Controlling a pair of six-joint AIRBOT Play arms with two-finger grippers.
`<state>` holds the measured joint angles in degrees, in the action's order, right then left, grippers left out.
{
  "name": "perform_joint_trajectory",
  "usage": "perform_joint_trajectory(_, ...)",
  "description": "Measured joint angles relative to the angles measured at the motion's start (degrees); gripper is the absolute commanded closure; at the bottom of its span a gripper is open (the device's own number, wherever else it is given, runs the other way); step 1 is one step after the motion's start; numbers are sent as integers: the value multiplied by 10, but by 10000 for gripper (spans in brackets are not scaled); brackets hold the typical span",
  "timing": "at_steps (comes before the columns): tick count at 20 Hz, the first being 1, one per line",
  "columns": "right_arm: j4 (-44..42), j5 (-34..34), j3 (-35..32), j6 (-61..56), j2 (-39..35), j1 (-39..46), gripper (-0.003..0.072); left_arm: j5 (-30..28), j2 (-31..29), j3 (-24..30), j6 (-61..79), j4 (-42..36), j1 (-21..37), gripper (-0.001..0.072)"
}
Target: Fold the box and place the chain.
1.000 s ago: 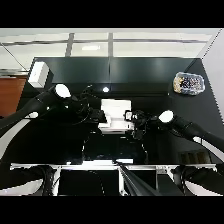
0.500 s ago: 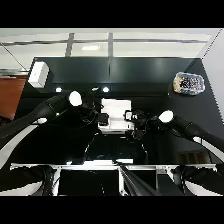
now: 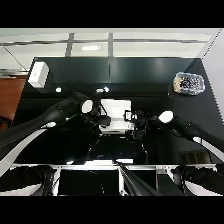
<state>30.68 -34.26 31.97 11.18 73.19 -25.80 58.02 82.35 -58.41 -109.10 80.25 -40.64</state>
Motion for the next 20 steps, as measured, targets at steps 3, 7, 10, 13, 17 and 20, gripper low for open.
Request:
perform_joint_trajectory(3,0,0,0,0,0,0,489,21,15,-20,-42,26,-14,220)
perform_joint_trajectory(7,0,0,0,0,0,0,489,43,30,-33,-95,40,-24,303)
perform_joint_trajectory(10,0,0,0,0,0,0,488,66,41,-46,-114,44,-30,304)
perform_joint_trajectory(13,0,0,0,0,0,0,488,76,48,-63,-127,45,-38,310)
perform_joint_trajectory(17,0,0,0,0,0,0,489,81,52,-79,-134,46,-51,375)
perform_joint_trajectory(20,0,-1,0,-1,0,0,488,80,53,-83,-137,52,-57,444)
